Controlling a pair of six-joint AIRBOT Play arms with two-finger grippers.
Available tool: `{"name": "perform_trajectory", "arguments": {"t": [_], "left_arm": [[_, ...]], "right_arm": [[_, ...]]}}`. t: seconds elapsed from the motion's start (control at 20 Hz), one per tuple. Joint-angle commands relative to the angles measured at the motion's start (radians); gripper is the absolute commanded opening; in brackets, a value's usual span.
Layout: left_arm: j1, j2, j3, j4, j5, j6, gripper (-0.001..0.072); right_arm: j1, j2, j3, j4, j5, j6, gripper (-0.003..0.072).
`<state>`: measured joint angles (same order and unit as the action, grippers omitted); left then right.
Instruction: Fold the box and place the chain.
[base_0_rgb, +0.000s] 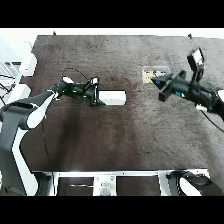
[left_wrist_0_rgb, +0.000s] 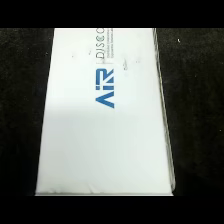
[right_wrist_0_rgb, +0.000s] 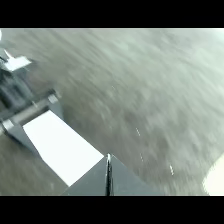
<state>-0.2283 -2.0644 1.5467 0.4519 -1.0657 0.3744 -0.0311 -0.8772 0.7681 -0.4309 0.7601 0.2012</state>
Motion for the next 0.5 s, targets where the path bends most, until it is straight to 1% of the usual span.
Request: {"name": "perform_trajectory", "arguments": {"t": [0.0,0.15,0.45], "left_arm": [[0.0,0.0,0.0,-0.015,0.003,0.0,0.0497],[0.0,0.0,0.0,-0.015,0.0,0.0,0.0496],[-0.002,0.0,0.0,-0.029,0.004,0.0,0.0495]], "right_arm": [[-0.063,0.123,-0.156,0.002,-0.047,0.005,0.001],[-0.071,0.125,-0.182,0.002,-0.047,0.005,0.0011],[-0.071,0.124,-0.183,0.002,-0.046,0.005,0.001]]}}
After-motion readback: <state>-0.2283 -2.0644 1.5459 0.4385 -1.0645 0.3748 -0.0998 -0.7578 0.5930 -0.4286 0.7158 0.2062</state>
